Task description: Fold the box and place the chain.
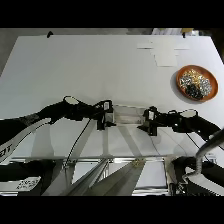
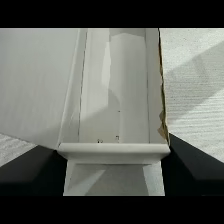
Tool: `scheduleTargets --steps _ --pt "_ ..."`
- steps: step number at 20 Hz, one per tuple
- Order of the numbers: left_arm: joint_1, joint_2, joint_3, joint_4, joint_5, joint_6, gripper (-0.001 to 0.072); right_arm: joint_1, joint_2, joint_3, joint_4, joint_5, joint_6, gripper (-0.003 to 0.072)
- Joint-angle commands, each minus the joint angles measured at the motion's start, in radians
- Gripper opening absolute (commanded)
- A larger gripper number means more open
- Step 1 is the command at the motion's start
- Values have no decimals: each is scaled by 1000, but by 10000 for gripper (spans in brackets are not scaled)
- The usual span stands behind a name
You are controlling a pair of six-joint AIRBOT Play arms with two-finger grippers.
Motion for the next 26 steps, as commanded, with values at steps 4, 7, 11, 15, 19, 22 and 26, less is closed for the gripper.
scheduleTargets --steps 4,7,11,15,19,22,26 --pt "0 0 1 0 0 1 209 0 2 0 0 10 4 664" --pt "0 0 1 1 0 1 209 0 25 0 -1 5 55 698" --pt "0 0 1 0 0 0 209 0 101 0 -23 -3 112 698" --pt "0 0 1 0 0 1 209 0 199 0 -274 -37 342 694" --pt "0 0 1 0 0 1 209 0 317 0 -458 -59 521 689" --pt "0 0 1 0 0 1 209 0 451 0 -473 -55 549 667" --pt "0 0 1 0 0 1 209 0 642 0 -422 -47 606 637"
